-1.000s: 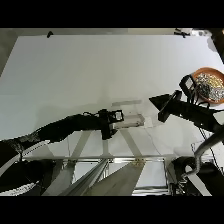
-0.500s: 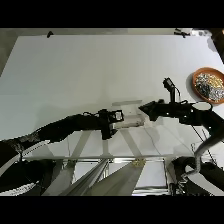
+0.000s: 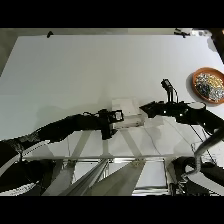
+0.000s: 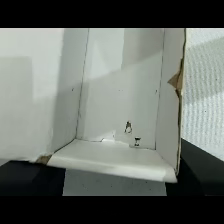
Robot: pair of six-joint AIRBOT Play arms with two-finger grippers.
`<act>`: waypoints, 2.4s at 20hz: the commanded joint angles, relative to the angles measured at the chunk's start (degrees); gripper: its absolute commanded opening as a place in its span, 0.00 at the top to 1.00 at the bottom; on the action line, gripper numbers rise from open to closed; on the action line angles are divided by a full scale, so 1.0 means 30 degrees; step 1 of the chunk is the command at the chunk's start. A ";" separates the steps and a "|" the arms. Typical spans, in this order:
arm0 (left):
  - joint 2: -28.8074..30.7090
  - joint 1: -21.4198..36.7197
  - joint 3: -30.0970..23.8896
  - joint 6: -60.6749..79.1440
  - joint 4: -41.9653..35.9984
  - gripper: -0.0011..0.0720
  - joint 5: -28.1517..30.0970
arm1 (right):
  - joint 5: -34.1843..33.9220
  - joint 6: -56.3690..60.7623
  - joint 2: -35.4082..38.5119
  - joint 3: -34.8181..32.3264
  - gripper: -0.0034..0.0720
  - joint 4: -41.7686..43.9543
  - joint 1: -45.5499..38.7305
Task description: Fold the box and place the chain.
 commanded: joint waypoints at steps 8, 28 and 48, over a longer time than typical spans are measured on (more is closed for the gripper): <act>0.0015 0.0015 -0.0015 0.0015 0.0015 0.63 0.0007 | 0.5158 0.5013 0.2055 0.2331 0.94 -0.3104 -0.0029; 0.0015 0.0015 -0.0015 0.0015 0.0007 0.63 0.0007 | 0.4233 -0.8211 0.1457 0.3322 0.75 -1.4965 0.2280; 0.0015 0.0015 -0.0015 0.0015 0.0007 0.63 0.0000 | 0.2965 -0.8276 -0.0211 0.3322 0.75 -1.0775 0.4029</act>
